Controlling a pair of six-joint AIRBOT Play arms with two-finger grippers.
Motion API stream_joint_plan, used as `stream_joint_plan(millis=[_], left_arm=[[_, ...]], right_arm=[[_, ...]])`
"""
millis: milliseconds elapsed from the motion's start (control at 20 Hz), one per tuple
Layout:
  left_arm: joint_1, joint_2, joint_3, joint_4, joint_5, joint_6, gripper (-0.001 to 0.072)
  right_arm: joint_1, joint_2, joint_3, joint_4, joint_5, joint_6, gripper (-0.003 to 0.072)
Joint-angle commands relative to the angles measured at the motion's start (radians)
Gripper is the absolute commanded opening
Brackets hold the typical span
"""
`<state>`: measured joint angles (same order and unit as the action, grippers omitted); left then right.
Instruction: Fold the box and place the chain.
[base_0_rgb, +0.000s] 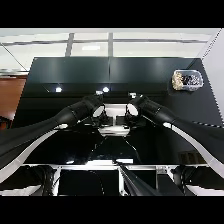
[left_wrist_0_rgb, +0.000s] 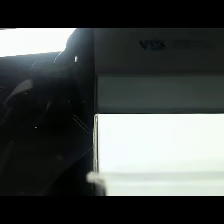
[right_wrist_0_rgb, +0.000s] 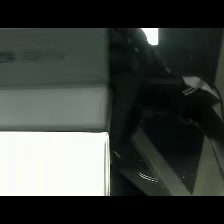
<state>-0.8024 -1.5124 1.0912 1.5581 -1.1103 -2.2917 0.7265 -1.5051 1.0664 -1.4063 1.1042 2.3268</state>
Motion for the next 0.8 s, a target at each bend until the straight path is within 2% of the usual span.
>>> stream_joint_plan(millis=[0,100,200,250,450,600,650,750], left_arm=[[0.001,-0.001,0.000,-0.003,-0.002,-0.005,0.0028],[0.001,-0.001,0.000,-0.003,-0.002,-0.005,0.0028],[0.001,-0.001,0.000,-0.003,-0.002,-0.005,0.0028],[0.001,-0.001,0.000,-0.003,-0.002,-0.005,0.0028],[0.001,-0.001,0.000,-0.003,-0.018,-0.005,0.0028],[0.001,-0.001,0.000,-0.003,-0.017,-0.005,0.0028],[0.001,-0.001,0.000,-0.003,-0.016,-0.005,0.0028],[0.001,-0.001,0.000,-0.003,-0.018,-0.005,0.0028]], right_arm=[[0.001,-0.001,0.001,0.022,-0.026,-0.015,0.0021],[0.001,0.000,0.001,0.028,-0.029,-0.017,0.0034],[0.000,0.002,0.002,0.026,-0.029,-0.026,0.0361],[0.000,0.008,0.002,0.026,-0.028,-0.045,0.0395],[-0.003,0.126,0.002,-0.072,0.038,-0.124,0.0393],[-0.016,0.307,0.002,-0.166,0.043,-0.174,0.0393],[-0.028,0.367,0.001,-0.234,0.040,-0.178,0.0393],[-0.056,0.462,0.001,-0.526,0.013,-0.212,0.0391]])
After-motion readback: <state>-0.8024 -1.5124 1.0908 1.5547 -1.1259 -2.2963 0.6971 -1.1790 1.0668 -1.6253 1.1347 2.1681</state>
